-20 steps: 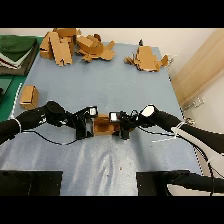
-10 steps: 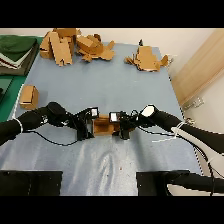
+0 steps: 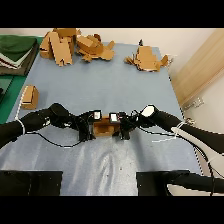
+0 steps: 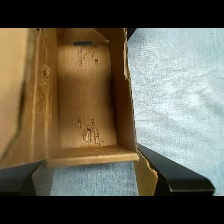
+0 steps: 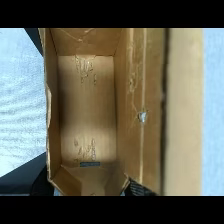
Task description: Fold the box.
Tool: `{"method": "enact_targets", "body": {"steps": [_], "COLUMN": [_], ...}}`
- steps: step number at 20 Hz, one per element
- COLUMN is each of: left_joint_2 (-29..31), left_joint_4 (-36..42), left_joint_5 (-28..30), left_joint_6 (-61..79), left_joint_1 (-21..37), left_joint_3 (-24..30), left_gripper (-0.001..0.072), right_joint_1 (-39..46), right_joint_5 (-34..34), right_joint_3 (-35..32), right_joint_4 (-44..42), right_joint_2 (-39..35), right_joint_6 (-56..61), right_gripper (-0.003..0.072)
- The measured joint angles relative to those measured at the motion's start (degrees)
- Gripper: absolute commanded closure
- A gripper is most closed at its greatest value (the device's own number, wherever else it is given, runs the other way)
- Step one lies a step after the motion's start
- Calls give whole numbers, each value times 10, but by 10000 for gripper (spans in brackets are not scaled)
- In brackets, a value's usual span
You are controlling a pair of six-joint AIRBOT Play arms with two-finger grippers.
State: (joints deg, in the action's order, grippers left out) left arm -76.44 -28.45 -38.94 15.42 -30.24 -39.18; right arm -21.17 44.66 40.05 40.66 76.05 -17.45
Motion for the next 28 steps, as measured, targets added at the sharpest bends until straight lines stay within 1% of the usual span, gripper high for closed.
{"method": "enact_targets", "body": {"steps": [1, 2, 8, 16, 20, 21, 22, 25, 28], "left_joint_2": [0, 0, 0, 0, 0, 0, 0, 0, 0], "left_joint_4": [0, 0, 0, 0, 0, 0, 0, 0, 2], "left_joint_5": [1, 3, 5, 24, 26, 26, 27, 26, 24], "left_joint_6": [0, 0, 0, 1, 1, 0, 0, 0, 0], "left_joint_1": [0, 0, -1, -1, -1, -1, -1, -1, -2], "left_joint_3": [0, 0, 0, 0, 0, 0, 0, 0, 0], "left_gripper": [327, 353, 355, 355, 355, 354, 355, 355, 355], "right_joint_1": [0, 0, 0, 1, 1, 1, 1, 1, 0], "right_joint_5": [0, 0, -1, -3, 11, 14, 16, 27, 40], "right_joint_3": [0, 0, 0, 0, 0, 0, 0, 0, 0], "right_joint_4": [0, -1, -1, -16, -30, -33, -35, -29, 14], "right_joint_2": [0, 0, 0, -4, -7, -8, -8, -9, -9], "right_joint_6": [0, 1, 1, 0, 1, 1, 2, 25, 84], "right_gripper": [198, 198, 198, 198, 196, 141, 128, 127, 127]}}
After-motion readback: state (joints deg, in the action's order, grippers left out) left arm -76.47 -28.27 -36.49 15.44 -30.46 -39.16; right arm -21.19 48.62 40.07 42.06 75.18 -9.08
